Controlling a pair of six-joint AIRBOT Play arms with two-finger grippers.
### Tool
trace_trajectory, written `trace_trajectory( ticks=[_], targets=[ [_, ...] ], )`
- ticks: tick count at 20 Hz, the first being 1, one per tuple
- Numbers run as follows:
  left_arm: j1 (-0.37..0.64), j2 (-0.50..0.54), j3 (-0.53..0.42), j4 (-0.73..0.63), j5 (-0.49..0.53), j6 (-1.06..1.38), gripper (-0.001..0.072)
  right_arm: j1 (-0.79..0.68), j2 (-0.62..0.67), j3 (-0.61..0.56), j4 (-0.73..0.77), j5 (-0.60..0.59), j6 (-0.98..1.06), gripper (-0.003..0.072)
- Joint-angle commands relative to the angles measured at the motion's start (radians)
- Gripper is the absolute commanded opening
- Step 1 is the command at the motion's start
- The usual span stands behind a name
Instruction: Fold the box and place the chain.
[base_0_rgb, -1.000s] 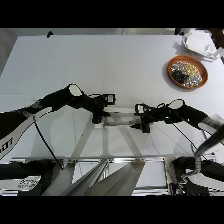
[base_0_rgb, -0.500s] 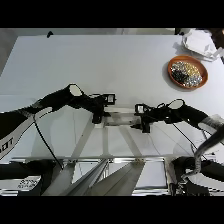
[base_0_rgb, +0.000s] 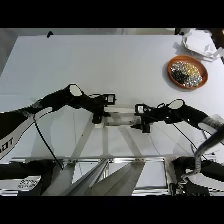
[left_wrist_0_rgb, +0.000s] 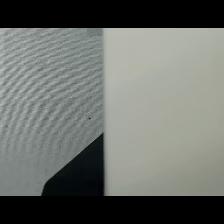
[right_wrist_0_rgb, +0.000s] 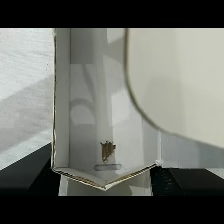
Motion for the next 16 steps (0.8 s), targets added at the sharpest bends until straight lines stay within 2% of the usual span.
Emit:
trace_trajectory(
  ticks=[1,12,13,15,16],
  targets=[
    [0.000,0.000,0.001,0.001,0.000,0.000,0.0010,0.000,-0.001,-0.001,0.000,0.000,0.000,0.0458],
    [0.001,0.000,0.001,0.000,0.004,0.000,0.0020,0.000,-0.001,-0.001,0.000,0.000,0.000,0.0458],
    [0.001,0.000,0.001,0.001,0.002,0.000,0.0111,0.000,-0.001,-0.001,0.000,0.000,0.000,0.0458],
    [0.002,0.000,0.001,0.001,0.000,0.000,0.0461,0.000,-0.001,-0.001,0.000,0.000,0.000,0.0458],
    [0.002,0.003,0.001,0.001,0.000,0.000,0.0526,0.000,-0.001,-0.001,0.000,0.000,0.000,0.0458]
  ],
)
